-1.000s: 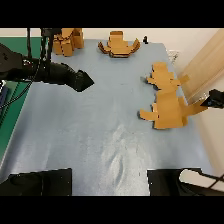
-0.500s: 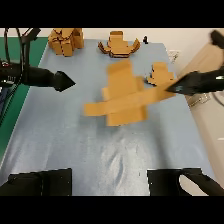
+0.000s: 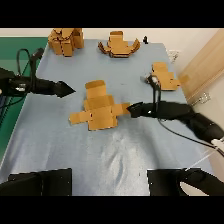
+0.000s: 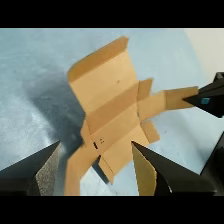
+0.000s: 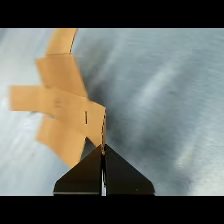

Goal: Fold the box.

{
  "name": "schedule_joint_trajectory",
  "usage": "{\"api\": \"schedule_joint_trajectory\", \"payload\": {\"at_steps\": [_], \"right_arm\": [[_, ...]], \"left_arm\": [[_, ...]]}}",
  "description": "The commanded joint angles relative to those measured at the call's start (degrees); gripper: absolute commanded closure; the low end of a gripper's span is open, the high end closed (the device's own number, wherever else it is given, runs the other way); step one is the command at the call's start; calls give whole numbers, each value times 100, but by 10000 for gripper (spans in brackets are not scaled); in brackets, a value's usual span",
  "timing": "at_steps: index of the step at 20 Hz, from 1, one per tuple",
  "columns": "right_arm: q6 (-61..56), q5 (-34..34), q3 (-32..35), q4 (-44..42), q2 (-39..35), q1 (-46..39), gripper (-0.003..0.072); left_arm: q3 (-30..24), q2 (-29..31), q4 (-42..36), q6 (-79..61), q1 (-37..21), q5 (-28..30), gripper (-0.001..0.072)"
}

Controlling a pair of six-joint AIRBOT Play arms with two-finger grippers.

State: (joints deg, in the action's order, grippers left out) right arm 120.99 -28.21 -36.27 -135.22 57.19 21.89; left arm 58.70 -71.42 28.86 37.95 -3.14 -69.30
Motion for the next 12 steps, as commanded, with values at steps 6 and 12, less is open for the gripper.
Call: {"api": "schedule_joint_trajectory", "payload": {"at_steps": [6,12], "right_arm": [[398,1305,562,37,560,289,681],[343,1272,557,-68,560,289,681]], "left_arm": [[96,-2076,-1499,-1429,103,-133,22],[706,-2887,-1648,-1255,621,-258,23]]}}
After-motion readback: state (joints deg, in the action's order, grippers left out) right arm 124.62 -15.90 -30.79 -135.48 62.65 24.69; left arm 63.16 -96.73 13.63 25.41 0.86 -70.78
